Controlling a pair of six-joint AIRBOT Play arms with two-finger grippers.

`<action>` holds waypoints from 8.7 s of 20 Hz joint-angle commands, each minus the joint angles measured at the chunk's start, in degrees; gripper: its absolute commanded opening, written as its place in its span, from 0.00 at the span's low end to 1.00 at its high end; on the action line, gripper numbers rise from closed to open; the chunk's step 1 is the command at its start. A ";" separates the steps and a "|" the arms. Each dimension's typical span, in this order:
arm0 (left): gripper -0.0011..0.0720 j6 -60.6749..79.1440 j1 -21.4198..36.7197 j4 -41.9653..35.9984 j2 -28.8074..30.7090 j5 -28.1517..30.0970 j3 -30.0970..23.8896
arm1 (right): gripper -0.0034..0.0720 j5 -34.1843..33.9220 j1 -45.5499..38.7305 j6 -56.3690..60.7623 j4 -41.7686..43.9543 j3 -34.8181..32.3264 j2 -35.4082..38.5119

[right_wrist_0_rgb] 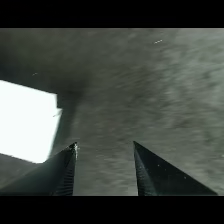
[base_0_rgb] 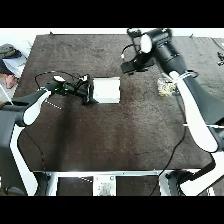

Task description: Fold the box and place the chain.

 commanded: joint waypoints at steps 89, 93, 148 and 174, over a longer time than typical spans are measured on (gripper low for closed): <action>0.57 -0.02 0.04 -0.02 0.02 0.17 -0.02 | 0.03 -36.63 9.29 -27.41 37.81 -24.46 10.69; 0.57 -0.02 0.04 -0.02 0.02 0.17 -0.02 | 0.03 -35.39 9.27 -27.41 36.79 -24.55 6.51; 0.57 -0.02 0.04 -0.04 0.02 0.17 -0.02 | 0.03 -68.57 -17.90 -0.57 40.22 -57.27 9.40; 0.57 -0.02 0.04 -0.04 0.02 0.17 -0.02 | 0.03 -80.70 10.08 -3.45 36.89 -52.54 30.53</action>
